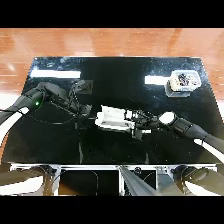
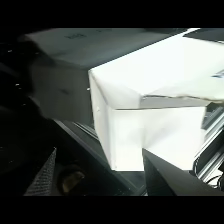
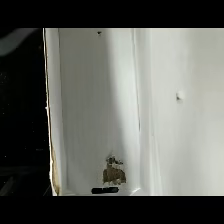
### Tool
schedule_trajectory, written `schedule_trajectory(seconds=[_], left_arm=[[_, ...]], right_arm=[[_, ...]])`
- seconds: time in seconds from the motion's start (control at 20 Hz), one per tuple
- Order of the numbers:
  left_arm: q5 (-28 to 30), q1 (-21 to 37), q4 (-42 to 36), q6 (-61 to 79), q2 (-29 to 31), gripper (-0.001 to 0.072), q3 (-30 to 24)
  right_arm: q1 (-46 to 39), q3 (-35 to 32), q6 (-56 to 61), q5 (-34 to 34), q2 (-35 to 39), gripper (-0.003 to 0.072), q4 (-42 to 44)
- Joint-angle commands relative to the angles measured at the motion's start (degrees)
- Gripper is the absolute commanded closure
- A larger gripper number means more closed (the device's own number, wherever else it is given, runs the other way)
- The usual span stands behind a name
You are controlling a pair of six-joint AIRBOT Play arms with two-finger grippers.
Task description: Fold the box and place the chain.
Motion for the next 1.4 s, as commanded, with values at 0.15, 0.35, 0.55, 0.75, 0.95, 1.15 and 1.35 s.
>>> schedule_trajectory(seconds=[0.15,0.35,0.55,0.75,0.95,1.15,1.35], left_arm=[[-4.31,-4.83,0.17,0.15,0.02,0.0068,0.63],[-8.35,-7.43,0.33,0.13,0.02,0.0068,0.63],[-10.58,-9.29,0.48,0.11,0.02,0.0068,0.63],[-11.63,-10.03,0.50,-0.11,0.02,0.0068,0.63],[-12.63,-11.30,0.50,-0.13,0.02,0.0068,0.63],[-13.22,-11.89,0.50,-0.50,0.02,0.0068,0.63],[-10.84,-11.85,0.52,-2.43,0.02,0.0068,0.63]], right_arm=[[0.07,-0.02,0.00,0.02,-0.04,0.0193,0.02],[0.07,-0.02,0.00,0.02,-0.04,0.0193,0.02],[0.07,-0.02,0.00,0.02,-0.04,0.0193,0.02],[0.07,-0.02,0.00,0.02,-0.04,0.0193,0.02],[0.07,-0.02,0.00,0.02,-0.04,0.0193,0.00],[0.07,-0.02,0.00,0.02,-0.04,0.0193,0.00],[0.07,-0.02,0.00,0.02,-0.04,0.0193,0.00]])
